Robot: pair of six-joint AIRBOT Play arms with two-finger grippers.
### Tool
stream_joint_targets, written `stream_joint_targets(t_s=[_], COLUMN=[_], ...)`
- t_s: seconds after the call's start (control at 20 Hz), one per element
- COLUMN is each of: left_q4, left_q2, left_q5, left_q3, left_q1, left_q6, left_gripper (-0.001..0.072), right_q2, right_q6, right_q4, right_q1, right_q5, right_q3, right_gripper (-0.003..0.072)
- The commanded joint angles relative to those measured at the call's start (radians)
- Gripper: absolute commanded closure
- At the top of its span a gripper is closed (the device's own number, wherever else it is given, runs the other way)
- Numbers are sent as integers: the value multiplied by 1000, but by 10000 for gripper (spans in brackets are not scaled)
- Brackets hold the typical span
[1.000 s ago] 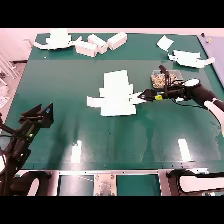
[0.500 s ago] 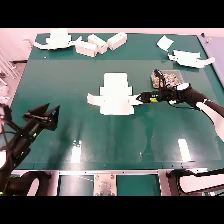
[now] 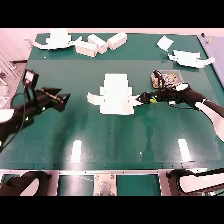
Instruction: Fold the box and place the chain.
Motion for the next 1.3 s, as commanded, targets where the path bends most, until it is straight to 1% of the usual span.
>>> stream_joint_targets(t_s=[0.0,0.15,0.25,0.35,0.4,0.45,0.55,0.65,0.75,0.85,1.05,1.15,1.25], left_q4=[50,65,61,55,29,6,-18,-6,16,21,106,140,158], left_q2=[-193,-321,-373,-379,-378,-378,-380,-422,-505,-604,-811,-898,-974], left_q5=[-32,-41,-38,-38,-43,-67,-82,-98,-169,-276,-468,-530,-586], left_q3=[156,268,306,309,309,308,309,338,408,503,745,848,933], left_q1=[0,0,0,0,0,0,0,0,0,0,0,0,0], left_q6=[66,76,75,75,72,59,108,128,123,88,-71,-153,-213], left_gripper=[185,185,184,184,184,185,186,186,186,187,187,187,187], right_q2=[-1,-1,-1,-1,-1,-1,-1,-1,-1,-1,-1,-1,-1], right_q6=[-17,-18,-24,-24,-25,-25,-25,-25,-25,-25,-25,-25,-25], right_q4=[-2,-3,-3,0,0,0,0,0,-1,-2,0,0,0], right_q1=[1,1,1,1,1,1,1,2,2,2,2,2,2], right_q5=[0,0,0,0,-5,-11,-12,-16,-15,-15,-15,-15,-16], right_q3=[0,0,0,0,0,0,0,1,2,2,2,2,2], right_gripper=[679,679,679,679,680,679,679,679,679,679,679,679,678])
